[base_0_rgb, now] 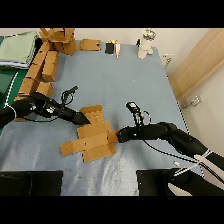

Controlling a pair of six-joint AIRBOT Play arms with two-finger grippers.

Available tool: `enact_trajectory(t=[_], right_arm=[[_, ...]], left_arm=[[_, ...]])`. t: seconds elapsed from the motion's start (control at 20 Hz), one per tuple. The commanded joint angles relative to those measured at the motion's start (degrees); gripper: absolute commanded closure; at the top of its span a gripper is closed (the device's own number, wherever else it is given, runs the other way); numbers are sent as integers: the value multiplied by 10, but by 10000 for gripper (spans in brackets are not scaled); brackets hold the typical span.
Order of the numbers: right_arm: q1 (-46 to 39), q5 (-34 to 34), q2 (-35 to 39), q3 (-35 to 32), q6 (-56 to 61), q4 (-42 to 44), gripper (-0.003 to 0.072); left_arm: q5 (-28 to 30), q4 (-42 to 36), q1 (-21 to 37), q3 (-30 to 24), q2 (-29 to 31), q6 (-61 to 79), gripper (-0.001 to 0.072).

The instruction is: Fold the box.

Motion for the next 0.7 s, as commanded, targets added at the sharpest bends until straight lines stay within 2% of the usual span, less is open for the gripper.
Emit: enact_trajectory(t=[0.0, 0.25, 0.3, 0.35, 0.55, 0.6, 0.65], right_arm=[[1, 0, 0, 0, 0, 0, 685], [1, 11, 0, 0, 0, 0, 685], [1, 13, 0, 0, 0, 0, 685], [1, 14, 0, 0, 0, 0, 685], [0, 14, 0, 0, 0, 0, 681], [-1, 14, 0, 0, 0, -1, 634], [-4, 16, 0, 2, 0, -7, 455]], left_arm=[[-4, -2, 0, 0, 0, 13, 587], [-16, -2, 0, 0, 0, 24, 590], [-17, -2, 0, 0, 0, 26, 660], [-19, -2, 0, 0, 0, 30, 697], [-18, -2, 0, 0, 0, 41, 698], [-18, -2, 0, 0, 0, 45, 697], [-19, -5, 0, 1, 0, 46, 697]])
